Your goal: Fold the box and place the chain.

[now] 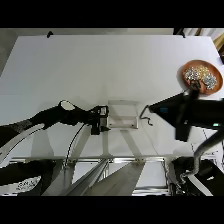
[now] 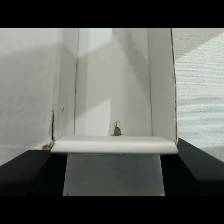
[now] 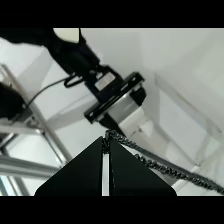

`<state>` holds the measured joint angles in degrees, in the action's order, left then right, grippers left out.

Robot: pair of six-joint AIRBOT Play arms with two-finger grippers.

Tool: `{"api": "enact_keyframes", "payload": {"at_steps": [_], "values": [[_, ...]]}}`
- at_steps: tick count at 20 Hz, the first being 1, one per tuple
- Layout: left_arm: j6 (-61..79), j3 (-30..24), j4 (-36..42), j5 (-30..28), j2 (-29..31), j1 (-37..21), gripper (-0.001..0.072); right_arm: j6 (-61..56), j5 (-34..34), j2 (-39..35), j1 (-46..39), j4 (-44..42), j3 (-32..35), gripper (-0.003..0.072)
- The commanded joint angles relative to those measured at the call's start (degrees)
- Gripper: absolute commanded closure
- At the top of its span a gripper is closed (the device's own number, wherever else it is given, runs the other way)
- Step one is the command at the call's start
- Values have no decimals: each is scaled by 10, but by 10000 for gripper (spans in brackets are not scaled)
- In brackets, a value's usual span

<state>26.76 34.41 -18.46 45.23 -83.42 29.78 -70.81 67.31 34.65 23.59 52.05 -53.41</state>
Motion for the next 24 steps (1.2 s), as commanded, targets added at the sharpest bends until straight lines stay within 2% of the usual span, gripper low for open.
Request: {"api": "enact_keyframes", "payload": {"at_steps": [1, 4, 7, 10, 21, 22, 24], "values": [[0, 0, 0, 0, 0, 0, 570, -37, -74, 63, 119, 132, 38, 669], [0, 0, 0, 0, 0, 0, 570, -70, -122, 135, 171, 191, 38, 668], [0, 0, 0, 0, 0, 0, 570, -87, -138, 189, 173, 186, 38, 668], [0, 0, 0, 0, 0, 0, 570, -88, -183, 232, 173, 169, 38, 668], [0, 0, 0, 0, 0, 0, 570, -88, -168, 362, 174, 147, 46, 666], [0, 0, 0, 0, 0, 0, 570, -89, -164, 375, 177, 147, 46, 653], [0, 0, 0, 0, 0, 0, 570, -89, -159, 392, 181, 146, 46, 544]]}}
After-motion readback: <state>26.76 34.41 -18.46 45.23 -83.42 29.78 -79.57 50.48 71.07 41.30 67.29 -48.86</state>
